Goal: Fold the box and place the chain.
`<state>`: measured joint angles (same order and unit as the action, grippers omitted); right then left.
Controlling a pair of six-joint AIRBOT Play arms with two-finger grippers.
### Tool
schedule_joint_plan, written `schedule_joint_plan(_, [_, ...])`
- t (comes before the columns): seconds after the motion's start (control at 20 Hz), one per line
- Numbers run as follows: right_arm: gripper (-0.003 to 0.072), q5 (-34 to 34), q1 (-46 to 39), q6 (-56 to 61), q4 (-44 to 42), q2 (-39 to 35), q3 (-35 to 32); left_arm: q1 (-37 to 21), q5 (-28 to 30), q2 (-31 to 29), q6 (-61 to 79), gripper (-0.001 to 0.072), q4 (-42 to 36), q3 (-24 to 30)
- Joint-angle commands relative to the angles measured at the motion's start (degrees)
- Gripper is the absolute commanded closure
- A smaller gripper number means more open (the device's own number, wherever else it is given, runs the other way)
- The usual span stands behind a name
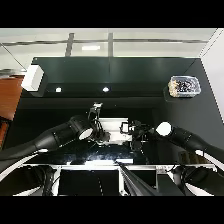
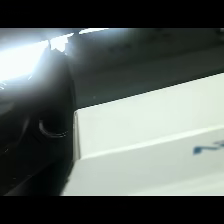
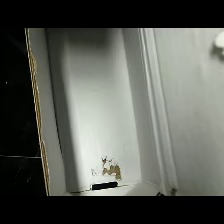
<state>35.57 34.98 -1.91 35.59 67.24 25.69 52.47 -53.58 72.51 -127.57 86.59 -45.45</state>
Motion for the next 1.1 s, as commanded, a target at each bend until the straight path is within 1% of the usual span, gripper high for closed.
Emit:
schedule_joint_plan(0.0, [0.0273, -0.1, 0.0, 0.0, 0.0, 0.0, 0.0, 1.1, -2.7, 2.3, -2.8, 0.0377, 1.2, -2.3])
schedule_joint_plan(0.3, [0.0273, 0.0, 0.0, 0.0, 0.0, 0.0, 0.0, 1.1, -3.1, 2.3, -6.3, 0.0380, 1.2, -2.4])
schedule_joint_plan(0.5, [0.0273, 0.0, 0.0, 0.0, 0.0, 0.0, 0.0, 1.0, -5.9, 2.3, -11.9, 0.0380, 1.5, -2.5])
schedule_joint_plan(0.8, [0.0273, 0.0, 0.0, 0.0, 0.0, 0.0, 0.0, 1.1, -5.0, 2.3, -16.8, 0.0383, 2.8, -2.6])
schedule_joint_plan(0.85, [0.0273, 0.0, 0.0, 0.0, 0.0, 0.0, 0.0, 1.1, -4.8, 2.3, -17.3, 0.0399, 2.8, -2.6])
schedule_joint_plan(0.9, [0.0273, 0.0, 0.0, 0.0, 0.0, 0.0, 0.0, 1.1, -4.1, 2.3, -17.3, 0.0448, 2.8, -2.6])
schedule_joint_plan(1.05, [0.0273, 0.0, 0.0, 0.0, 0.0, 0.0, 0.0, 1.1, -3.0, 2.4, -17.3, 0.0448, 2.7, -2.8])
